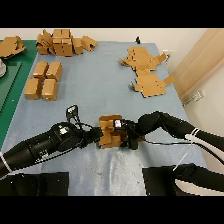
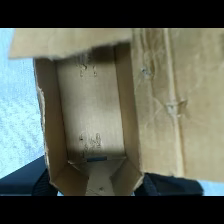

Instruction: Fold the box.

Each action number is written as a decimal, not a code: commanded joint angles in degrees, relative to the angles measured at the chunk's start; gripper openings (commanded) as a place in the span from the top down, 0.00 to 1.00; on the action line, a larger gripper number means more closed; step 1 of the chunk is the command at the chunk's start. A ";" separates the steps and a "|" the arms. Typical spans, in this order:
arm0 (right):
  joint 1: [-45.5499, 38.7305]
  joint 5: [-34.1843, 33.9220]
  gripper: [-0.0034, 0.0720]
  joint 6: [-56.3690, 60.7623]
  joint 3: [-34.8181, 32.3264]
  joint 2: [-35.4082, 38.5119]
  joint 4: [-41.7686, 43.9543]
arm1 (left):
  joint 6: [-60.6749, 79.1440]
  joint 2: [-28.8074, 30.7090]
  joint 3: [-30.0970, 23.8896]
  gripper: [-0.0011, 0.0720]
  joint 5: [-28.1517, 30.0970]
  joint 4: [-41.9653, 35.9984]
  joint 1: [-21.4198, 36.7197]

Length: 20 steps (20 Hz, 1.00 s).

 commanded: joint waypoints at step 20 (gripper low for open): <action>0.07 0.02 0.20 0.00 -0.02 0.00 0.02 | -0.66 -0.02 4.98 0.40 -13.27 0.90 -0.22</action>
